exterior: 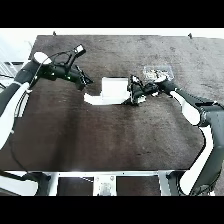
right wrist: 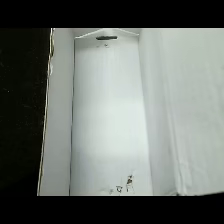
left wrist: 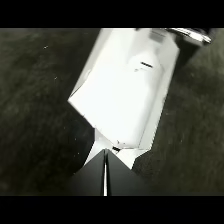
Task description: Fold the box and place the chain.
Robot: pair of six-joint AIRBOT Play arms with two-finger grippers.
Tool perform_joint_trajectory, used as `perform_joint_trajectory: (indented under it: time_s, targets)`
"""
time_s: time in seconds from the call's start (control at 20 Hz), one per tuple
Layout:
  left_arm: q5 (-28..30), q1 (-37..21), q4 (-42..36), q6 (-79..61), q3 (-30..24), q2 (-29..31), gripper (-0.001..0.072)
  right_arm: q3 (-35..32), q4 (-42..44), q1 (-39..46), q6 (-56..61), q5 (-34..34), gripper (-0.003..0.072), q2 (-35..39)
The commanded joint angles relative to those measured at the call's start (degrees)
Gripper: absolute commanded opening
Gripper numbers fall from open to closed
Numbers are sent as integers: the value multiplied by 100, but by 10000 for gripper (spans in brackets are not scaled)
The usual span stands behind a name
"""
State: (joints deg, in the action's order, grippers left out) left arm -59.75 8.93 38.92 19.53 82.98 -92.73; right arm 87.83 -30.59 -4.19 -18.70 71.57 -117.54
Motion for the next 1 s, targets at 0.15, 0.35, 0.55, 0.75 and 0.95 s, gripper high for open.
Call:
perform_joint_trajectory:
  time_s: [0.15, 0.35, 0.55, 0.75, 0.95]
  targets:
    - [1641, -22, -122, 2350, -1818, 984, 14, 0, 0, -2, 0, 4, 594, 0]
    - [1834, -24, -254, 2981, -2312, 986, 15, 0, 0, -2, 0, 4, 594, 0]
    - [1694, -90, -166, 3740, -2312, 953, 16, 0, 2, -2, -2, 4, 594, 0]
    - [811, -686, -269, 3928, -2310, 927, 16, -2, 2, -2, -2, 4, 594, 0]
    - [251, -1191, -389, 4050, -2310, 914, 16, 0, 0, -2, -2, 4, 594, 0]
